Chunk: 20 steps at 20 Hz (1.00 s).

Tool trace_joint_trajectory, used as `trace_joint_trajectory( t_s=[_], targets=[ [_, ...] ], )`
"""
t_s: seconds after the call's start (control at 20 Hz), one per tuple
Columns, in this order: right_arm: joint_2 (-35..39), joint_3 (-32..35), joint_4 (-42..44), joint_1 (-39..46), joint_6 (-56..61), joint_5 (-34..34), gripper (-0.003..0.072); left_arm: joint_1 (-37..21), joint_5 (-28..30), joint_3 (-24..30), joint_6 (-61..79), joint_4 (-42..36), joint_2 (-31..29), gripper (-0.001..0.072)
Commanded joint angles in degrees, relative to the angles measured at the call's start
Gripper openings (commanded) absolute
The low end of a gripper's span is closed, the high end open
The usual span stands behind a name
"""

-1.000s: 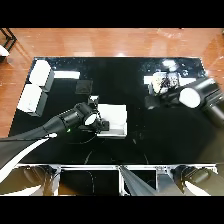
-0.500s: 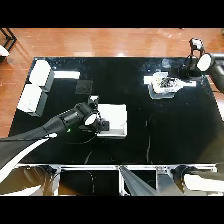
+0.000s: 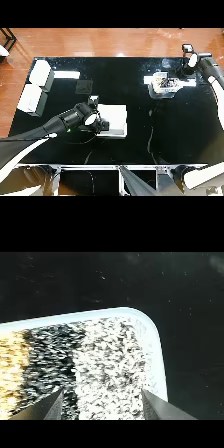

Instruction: Fold the box and place the chain.

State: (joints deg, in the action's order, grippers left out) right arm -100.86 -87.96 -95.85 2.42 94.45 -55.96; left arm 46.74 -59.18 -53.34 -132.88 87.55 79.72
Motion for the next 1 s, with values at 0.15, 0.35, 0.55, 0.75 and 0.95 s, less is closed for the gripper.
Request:
trace_joint_trajectory(
  t_s=[0.15, 0.35, 0.55, 0.75, 0.95],
  targets=[
    [-2.67, -0.66, -1.2, 0.07, -0.2, 0.0, 0.0502, 0.02, -0.24, -0.02, 0.0, 0.0, 0.0, 0.0021],
    [-2.8, -1.16, -0.17, 0.07, -0.22, -0.92, 0.0095, 0.02, -0.26, -0.02, 0.0, 0.0, 0.0, 0.0021],
    [-1.57, -4.63, -0.15, 0.09, -0.5, -5.25, 0.0021, 0.02, -0.24, -0.02, 0.0, 0.0, 0.0, 0.0021],
    [5.46, -6.23, 2.91, 0.11, -3.26, -6.54, 0.0021, 0.02, -0.22, -0.02, 0.02, 0.0, 0.0, 0.0021],
    [14.73, -6.23, 6.38, 0.09, -5.44, -10.6, 0.0021, 0.02, 0.04, -0.02, 0.02, 0.02, 0.02, 0.0021]
  ],
)
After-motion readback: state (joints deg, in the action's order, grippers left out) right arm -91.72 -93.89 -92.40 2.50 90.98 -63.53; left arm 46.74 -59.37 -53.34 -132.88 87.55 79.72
